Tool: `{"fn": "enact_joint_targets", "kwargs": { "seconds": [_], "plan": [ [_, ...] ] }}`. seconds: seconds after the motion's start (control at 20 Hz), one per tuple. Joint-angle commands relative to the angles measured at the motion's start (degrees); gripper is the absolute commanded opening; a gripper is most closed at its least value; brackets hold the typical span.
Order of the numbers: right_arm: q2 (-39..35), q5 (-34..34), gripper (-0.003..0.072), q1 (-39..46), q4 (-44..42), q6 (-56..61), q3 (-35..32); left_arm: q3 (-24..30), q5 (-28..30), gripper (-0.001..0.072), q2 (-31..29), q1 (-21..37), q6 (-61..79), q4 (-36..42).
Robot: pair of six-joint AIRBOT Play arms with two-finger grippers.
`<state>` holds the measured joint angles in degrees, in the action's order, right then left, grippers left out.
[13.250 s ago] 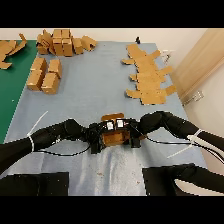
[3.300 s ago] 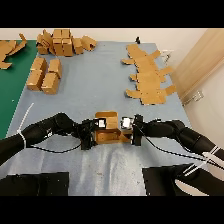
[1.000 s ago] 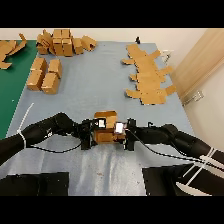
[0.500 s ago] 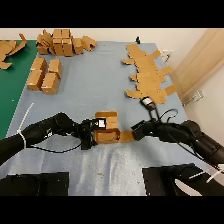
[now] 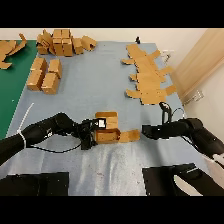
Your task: Fold the box.
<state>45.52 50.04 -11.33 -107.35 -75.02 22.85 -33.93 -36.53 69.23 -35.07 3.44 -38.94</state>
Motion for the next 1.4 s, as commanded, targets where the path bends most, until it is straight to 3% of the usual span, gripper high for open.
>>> {"fn": "enact_joint_targets", "kwargs": {
  "seconds": [0.0, 0.15, 1.0, 1.35],
  "plan": [
    [5.86, -3.41, 0.0002, 0.63, -12.66, -9.70, -0.31, -0.04, 0.00, 0.0513, 0.00, 0.04, 0.04, 0.00],
    [7.98, -5.44, 0.0001, -0.22, -19.61, -14.60, -0.26, -0.04, -0.04, 0.0513, 0.00, 0.04, 0.04, 0.00],
    [7.96, -7.80, 0.0001, -7.34, -24.35, -14.56, -0.09, -0.04, -0.02, 0.0513, 0.00, 0.04, 0.04, 0.00],
    [7.15, -6.12, 0.0004, -9.51, -24.33, -14.60, 4.31, -0.04, -0.02, 0.0514, 0.00, 0.04, 0.04, -0.02]
  ]
}}
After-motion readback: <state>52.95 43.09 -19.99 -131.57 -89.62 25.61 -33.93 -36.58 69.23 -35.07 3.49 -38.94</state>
